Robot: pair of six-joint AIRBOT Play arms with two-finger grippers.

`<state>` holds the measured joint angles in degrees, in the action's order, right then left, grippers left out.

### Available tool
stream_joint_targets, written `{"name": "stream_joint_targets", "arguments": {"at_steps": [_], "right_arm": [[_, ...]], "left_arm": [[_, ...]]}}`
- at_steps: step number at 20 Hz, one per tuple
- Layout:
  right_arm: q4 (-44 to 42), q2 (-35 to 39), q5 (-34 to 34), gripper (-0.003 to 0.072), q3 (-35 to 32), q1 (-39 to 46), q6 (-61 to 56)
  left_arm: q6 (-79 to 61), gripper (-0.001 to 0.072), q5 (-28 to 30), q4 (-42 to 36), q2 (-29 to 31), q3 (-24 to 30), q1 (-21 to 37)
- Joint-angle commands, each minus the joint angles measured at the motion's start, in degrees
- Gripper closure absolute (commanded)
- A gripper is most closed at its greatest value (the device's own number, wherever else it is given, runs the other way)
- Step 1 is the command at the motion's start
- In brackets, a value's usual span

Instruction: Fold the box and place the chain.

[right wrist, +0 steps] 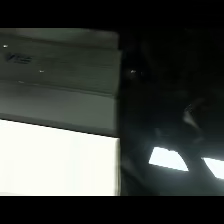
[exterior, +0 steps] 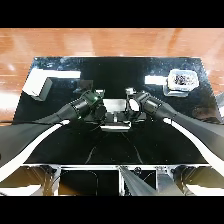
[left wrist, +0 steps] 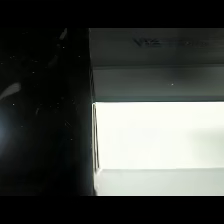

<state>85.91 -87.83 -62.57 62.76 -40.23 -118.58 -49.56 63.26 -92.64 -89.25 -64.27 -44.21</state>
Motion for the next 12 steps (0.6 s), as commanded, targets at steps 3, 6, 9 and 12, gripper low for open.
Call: {"name": "stream_joint_targets", "arguments": {"at_steps": [3,6,9,12], "right_arm": [[-1.0,0.0,0.4,0.0653,0.1,0.0,1.5],[-1.7,0.3,0.1,0.0298,0.1,0.0,2.4],[-1.4,1.8,-1.4,0.0143,0.1,0.0,3.7],[1.3,5.0,-3.7,0.0143,0.1,0.0,3.8]], "left_arm": [[0.1,0.0690,-0.4,-0.2,0.0,0.0,0.0],[0.1,0.0689,-0.5,-0.1,0.0,0.0,0.0],[0.1,0.0689,-0.5,0.3,0.0,0.0,0.0],[0.1,0.0689,-0.5,0.3,0.0,0.0,0.0]]}}
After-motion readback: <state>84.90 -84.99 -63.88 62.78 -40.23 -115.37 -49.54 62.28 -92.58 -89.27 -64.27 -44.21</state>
